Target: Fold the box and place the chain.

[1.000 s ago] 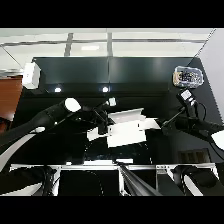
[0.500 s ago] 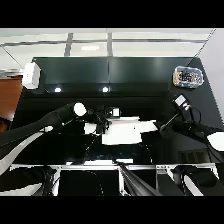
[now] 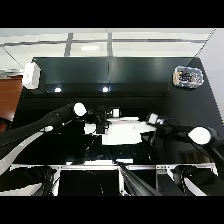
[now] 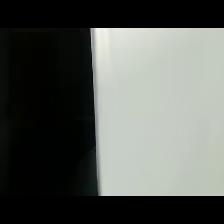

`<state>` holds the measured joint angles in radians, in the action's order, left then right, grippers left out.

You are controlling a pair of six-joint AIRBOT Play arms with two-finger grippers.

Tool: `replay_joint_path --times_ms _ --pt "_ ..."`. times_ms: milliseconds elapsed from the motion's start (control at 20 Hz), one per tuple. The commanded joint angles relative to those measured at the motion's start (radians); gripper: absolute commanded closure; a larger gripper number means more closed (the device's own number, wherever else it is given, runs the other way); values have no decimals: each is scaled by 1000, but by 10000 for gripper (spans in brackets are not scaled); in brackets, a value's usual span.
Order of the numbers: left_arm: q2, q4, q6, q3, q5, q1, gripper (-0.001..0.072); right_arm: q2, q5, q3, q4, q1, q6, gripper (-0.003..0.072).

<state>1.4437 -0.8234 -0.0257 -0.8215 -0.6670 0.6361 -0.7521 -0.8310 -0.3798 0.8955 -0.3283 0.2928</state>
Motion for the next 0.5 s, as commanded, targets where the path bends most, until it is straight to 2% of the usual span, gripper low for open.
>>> replay_joint_path --times_ms 0,200,450 --pt "0 -3 0 1 -47 0 684 -142 -23 -19 -8 -76 -174 56" --pt "0 -3 0 1 -45 0 684 -158 -32 -21 60 -84 -174 56" --pt "0 -3 0 1 -43 0 684 -158 -42 -21 49 -85 -175 56"
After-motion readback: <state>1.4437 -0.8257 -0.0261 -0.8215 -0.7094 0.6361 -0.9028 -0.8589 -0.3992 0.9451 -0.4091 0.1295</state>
